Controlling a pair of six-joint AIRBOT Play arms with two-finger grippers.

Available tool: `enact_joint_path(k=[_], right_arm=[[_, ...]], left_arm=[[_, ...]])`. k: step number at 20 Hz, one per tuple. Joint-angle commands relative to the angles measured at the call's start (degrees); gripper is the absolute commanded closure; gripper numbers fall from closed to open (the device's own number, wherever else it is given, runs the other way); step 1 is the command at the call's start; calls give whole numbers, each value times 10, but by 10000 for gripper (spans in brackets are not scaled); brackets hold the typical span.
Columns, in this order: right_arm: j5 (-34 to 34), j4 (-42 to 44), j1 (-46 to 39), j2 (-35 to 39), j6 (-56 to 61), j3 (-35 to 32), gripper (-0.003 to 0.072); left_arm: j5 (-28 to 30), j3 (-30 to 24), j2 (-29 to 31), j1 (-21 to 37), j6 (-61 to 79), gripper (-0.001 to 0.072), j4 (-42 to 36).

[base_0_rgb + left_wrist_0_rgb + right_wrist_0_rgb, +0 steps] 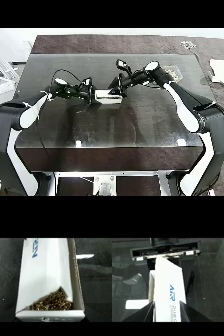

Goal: Fold the box and place the chain.

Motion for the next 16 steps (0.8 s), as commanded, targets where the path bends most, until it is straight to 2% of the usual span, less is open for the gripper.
enact_joint_path(k=[1,9,16], right_arm=[[19,2,5,0,10,-3,323],[-6,2,6,0,-8,-39,323],[-11,11,4,28,-7,-11,322]], left_arm=[[0,0,0,0,0,182,0],[0,0,0,0,0,182,0],[0,0,0,0,0,181,0]])
